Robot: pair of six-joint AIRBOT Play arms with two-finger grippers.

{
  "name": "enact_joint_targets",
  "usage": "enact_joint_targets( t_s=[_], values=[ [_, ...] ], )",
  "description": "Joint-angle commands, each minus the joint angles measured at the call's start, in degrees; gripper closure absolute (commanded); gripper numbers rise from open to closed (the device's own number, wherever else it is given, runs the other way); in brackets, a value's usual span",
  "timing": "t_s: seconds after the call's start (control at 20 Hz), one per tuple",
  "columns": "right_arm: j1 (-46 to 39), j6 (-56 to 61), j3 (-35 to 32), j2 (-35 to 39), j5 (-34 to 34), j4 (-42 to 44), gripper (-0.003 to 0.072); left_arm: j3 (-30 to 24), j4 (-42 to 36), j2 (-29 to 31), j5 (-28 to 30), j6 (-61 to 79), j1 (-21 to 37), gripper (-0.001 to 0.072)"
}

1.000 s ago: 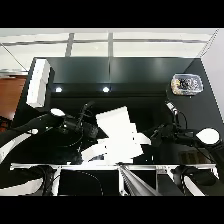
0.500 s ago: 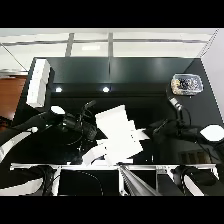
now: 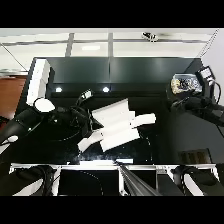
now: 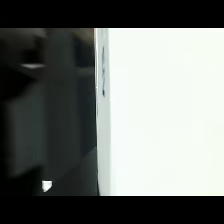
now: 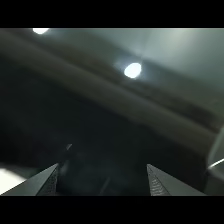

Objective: Fold the box and place the chain.

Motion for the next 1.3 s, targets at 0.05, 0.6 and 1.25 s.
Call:
enact_joint_targets(
  t_s=[0.05,0.6,1.25],
  values=[
    [-0.28,-6.91,0.02,-0.31,2.23,-0.07,0.0089,0.24,5.29,1.73,7.56,12.26,-2.84,0.0684],
    [-0.26,-16.46,-10.64,-0.48,8.39,0.33,0.0086,-5.57,2.47,-5.53,16.20,21.00,-5.99,0.0683],
    [14.73,-23.89,-13.99,-2.58,2.97,0.31,0.0088,-5.57,2.23,-8.22,14.05,21.14,-6.01,0.0682]
  ],
)
